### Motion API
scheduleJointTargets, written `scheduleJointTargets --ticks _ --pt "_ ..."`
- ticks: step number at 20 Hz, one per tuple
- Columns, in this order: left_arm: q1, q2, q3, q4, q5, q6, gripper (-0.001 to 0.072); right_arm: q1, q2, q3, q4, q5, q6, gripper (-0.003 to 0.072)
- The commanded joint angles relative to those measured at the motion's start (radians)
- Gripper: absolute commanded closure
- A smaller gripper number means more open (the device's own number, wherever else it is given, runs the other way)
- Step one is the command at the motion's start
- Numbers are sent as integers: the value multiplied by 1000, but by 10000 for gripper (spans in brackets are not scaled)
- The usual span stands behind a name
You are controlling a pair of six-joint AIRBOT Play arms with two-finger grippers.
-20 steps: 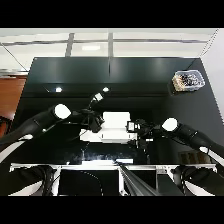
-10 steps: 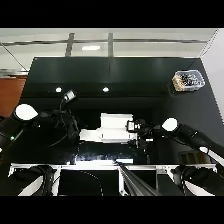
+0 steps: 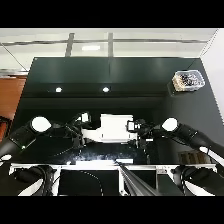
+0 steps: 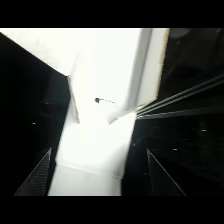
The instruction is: Fold the box and place the chain.
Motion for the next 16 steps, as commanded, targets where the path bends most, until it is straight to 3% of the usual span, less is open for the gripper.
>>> scheduleJointTargets --ticks 1,7,11,13,15,16 --pt "-43 -22 -2 28 91 43 7 0 0 0 3 4 0 198" --pt "-64 -59 0 -106 87 124 8 0 0 0 2 4 0 198" --pt "-167 -131 38 -93 92 122 13 0 0 0 2 11 1 197" --pt "-182 -140 47 -93 114 122 49 0 0 0 2 11 0 197" --pt "-179 -140 49 -93 114 122 263 0 0 0 2 11 1 198" --pt "-179 -140 49 -92 114 122 330 0 0 0 2 11 1 197"
